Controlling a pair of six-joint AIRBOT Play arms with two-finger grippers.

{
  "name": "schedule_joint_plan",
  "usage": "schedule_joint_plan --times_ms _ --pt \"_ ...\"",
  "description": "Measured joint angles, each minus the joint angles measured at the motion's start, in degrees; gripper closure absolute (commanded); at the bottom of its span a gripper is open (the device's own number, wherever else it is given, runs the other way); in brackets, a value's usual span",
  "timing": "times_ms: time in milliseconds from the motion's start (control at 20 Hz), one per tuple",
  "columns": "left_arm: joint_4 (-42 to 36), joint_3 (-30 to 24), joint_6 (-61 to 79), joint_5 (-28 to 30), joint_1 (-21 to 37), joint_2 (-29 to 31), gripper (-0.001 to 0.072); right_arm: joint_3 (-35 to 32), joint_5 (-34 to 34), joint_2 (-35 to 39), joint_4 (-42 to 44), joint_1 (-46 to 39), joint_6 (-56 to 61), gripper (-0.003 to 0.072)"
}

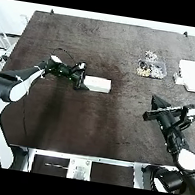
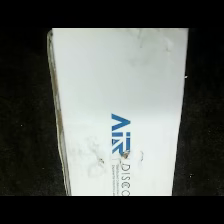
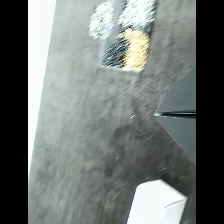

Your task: Fold the box and place the chain.

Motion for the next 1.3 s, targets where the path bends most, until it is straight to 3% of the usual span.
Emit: schedule_joint_plan --times_ms 350,650,1250,1300 --pt "0.0 -0.02 0.0 0.04 0.0 0.02 0.0258 -6.45 -8.41 2.49 -0.09 0.0 0.37 0.0675" --pt "0.0 -0.02 0.0 0.09 0.0 0.02 0.0258 -8.09 -0.46 3.23 -0.37 -0.02 0.92 0.0671" --pt "-0.35 -0.02 0.0 0.13 0.0 0.0 0.0261 -8.66 -3.98 3.32 -0.37 -0.15 0.94 0.0671" --pt "-0.35 -0.02 0.0 0.13 0.0 0.0 0.0394 -8.66 -3.98 3.3 -0.39 -0.15 0.92 0.0671"
